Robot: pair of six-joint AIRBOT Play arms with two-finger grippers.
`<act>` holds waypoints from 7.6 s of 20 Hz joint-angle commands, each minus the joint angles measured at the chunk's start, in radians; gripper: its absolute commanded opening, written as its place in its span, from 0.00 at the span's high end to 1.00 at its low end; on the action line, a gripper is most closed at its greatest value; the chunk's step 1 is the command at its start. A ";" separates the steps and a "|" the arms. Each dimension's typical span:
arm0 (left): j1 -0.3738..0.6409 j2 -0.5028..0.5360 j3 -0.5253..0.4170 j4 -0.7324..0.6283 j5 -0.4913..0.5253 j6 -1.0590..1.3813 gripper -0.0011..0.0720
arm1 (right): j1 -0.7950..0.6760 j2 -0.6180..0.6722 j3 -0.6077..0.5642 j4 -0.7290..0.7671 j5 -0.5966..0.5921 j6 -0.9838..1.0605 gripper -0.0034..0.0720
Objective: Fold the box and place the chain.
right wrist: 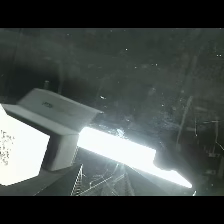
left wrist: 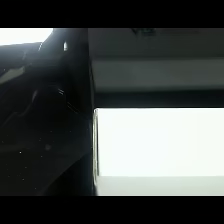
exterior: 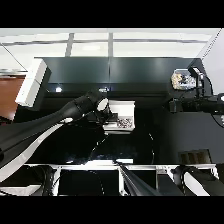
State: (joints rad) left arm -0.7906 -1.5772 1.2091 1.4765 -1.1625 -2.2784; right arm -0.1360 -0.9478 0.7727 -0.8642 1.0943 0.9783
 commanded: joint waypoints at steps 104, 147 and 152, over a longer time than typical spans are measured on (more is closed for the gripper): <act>0.363 0.144 -0.467 -0.961 0.314 2.543 0.34 | 0.531 -0.279 0.093 0.036 -0.090 -0.647 0.18; 0.363 0.144 -0.467 -0.961 0.314 2.543 0.34 | 0.356 -0.214 -0.092 0.651 0.069 -0.272 0.93; 0.363 0.144 -0.467 -0.961 0.314 2.543 0.34 | 0.447 -0.283 -0.100 0.472 -0.174 -0.058 0.93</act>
State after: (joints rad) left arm -0.4274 -1.4326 0.7410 0.5156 -0.8490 0.2642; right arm 0.2722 -1.2003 0.6888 -0.3489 1.0599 0.7887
